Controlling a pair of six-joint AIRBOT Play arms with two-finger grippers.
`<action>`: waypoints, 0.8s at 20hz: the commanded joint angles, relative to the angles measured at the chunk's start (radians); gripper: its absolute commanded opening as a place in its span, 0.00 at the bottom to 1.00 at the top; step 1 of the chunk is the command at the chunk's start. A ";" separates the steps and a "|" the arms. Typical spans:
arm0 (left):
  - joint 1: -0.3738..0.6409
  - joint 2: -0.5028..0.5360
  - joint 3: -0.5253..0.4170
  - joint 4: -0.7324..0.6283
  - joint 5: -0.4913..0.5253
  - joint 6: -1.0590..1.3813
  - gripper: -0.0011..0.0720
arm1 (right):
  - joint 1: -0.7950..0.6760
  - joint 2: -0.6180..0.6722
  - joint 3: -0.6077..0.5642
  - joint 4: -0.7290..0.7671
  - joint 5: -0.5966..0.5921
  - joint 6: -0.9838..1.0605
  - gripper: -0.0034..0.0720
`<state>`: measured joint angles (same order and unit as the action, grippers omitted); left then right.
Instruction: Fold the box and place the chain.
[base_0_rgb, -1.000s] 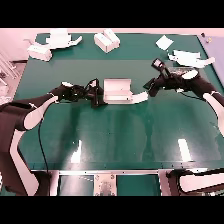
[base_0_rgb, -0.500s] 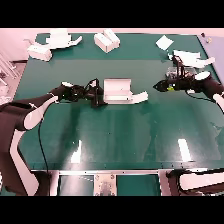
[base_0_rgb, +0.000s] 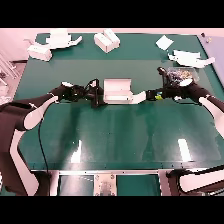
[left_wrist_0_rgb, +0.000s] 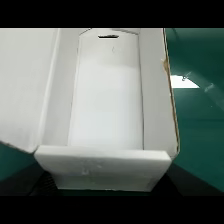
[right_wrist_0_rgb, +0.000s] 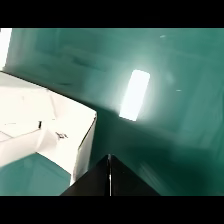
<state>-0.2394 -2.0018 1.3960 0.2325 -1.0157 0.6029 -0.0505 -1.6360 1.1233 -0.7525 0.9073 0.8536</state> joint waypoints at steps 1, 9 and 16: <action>0.001 0.001 0.000 -0.001 0.001 0.000 0.66 | 0.053 -0.011 -0.002 0.024 -0.002 0.005 0.05; 0.001 0.001 0.000 -0.001 0.001 0.000 0.66 | 0.068 -0.011 0.069 0.059 0.021 0.003 0.05; 0.001 0.001 0.000 -0.001 0.001 0.000 0.66 | 0.095 -0.010 0.092 0.080 0.057 0.004 0.05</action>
<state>-0.2390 -2.0018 1.3964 0.2314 -1.0145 0.6022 0.0311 -1.6459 1.2076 -0.6823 0.9520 0.8574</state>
